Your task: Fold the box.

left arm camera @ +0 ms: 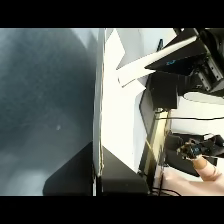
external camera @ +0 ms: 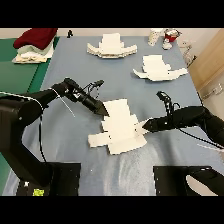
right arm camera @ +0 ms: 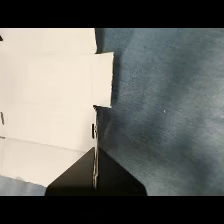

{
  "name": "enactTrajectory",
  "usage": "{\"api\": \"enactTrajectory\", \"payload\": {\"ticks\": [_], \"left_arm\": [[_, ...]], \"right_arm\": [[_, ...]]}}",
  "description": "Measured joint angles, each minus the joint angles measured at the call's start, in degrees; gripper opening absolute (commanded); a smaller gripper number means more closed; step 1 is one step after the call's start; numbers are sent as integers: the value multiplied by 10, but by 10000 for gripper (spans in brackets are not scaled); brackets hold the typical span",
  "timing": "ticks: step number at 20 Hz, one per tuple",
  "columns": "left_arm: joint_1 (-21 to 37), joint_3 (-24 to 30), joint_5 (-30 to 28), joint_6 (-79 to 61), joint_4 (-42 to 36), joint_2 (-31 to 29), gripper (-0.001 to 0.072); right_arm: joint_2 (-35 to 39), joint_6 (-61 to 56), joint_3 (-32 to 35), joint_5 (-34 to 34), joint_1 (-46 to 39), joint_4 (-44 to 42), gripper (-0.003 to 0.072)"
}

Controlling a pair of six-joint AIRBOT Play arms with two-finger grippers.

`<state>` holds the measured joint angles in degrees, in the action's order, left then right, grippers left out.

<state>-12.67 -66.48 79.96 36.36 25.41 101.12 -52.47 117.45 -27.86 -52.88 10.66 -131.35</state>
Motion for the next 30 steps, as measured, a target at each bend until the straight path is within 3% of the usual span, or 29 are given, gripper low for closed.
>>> {"api": "enactTrajectory", "payload": {"ticks": [1, 5, 7, 9, 10, 12, 15, 21, 24, 27, 30], "left_arm": [[-3, 0, 0, -2, -4, 0, 16], [-9, -3, 2, -22, -37, 0, 13], [-12, -7, -1, -55, -45, -7, 12], [-17, -10, -15, -91, -49, -20, 12], [-19, -10, -23, -108, -47, -28, 11], [-26, -11, -41, -137, -28, -48, 9], [-42, -6, -64, -179, 10, -84, 8], [-97, 70, -160, -268, 40, -209, 9], [-133, 137, -241, -310, 44, -291, 9], [-183, 217, -357, -348, 47, -366, 10], [-236, 282, -461, -384, 47, -409, 14]], "right_arm": [[0, 0, 0, 0, 0, 0, 252], [0, -1, -7, 13, 0, 28, 256], [0, -28, -21, 23, 0, 86, 259], [0, -89, -38, 29, 0, 176, 490], [0, -130, -47, 30, 0, 227, 551], [0, -214, -68, 33, 0, 325, 551], [0, -303, -98, 35, 0, 408, 551], [0, -405, -120, 36, 0, 460, 550], [0, -426, -123, 35, 0, 461, 549], [0, -443, -124, 37, 0, 461, 550], [0, -457, -124, 49, 0, 458, 549]]}}
